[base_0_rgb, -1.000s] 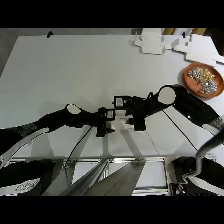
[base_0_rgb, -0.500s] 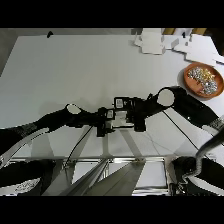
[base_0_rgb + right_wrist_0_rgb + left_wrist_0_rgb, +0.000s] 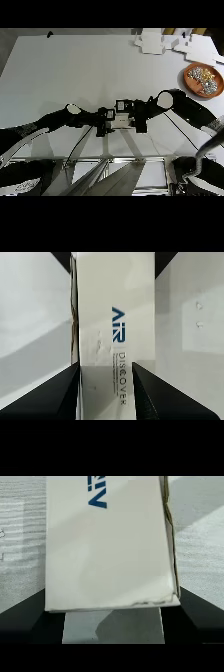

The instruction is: Fold the box and place the chain.

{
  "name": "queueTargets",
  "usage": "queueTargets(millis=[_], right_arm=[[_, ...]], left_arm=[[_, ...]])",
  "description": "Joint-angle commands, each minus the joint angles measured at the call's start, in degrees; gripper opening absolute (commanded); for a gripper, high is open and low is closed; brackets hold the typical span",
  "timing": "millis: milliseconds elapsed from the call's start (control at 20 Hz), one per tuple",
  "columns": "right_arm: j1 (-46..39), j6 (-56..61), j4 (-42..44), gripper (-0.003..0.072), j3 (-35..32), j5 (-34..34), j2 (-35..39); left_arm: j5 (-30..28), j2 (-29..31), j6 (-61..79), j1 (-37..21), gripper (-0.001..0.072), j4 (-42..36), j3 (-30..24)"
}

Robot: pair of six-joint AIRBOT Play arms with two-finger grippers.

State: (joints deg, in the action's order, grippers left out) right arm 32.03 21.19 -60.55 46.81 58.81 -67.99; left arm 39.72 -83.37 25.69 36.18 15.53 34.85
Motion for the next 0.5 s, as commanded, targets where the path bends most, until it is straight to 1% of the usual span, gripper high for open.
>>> queueTargets(millis=[0,150,200,300,350,450], right_arm=[[0.04,-0.02,3.69,0.0366,-0.07,0.79,0.55],[0.04,0.00,3.87,0.0358,-0.04,0.79,2.47],[0.04,0.02,3.87,0.0312,-0.04,0.87,2.86],[0.04,0.02,3.82,0.0057,-0.07,1.60,2.82],[0.04,0.02,3.82,0.0016,-0.07,1.68,2.62],[0.04,0.04,3.85,0.0016,-0.09,1.70,1.86]], left_arm=[[-0.04,0.04,-0.17,-0.02,0.0209,-0.09,-0.02],[-0.04,0.04,-0.17,-0.02,0.0209,-0.09,-0.02],[-0.07,0.04,-0.17,-0.02,0.0209,-0.09,-0.02],[-0.04,0.04,-0.17,-0.02,0.0209,-0.09,-0.02],[-0.04,0.04,-0.17,-0.02,0.0209,-0.09,-0.02],[-0.04,0.04,-0.17,-0.02,0.0209,-0.09,-0.02]])
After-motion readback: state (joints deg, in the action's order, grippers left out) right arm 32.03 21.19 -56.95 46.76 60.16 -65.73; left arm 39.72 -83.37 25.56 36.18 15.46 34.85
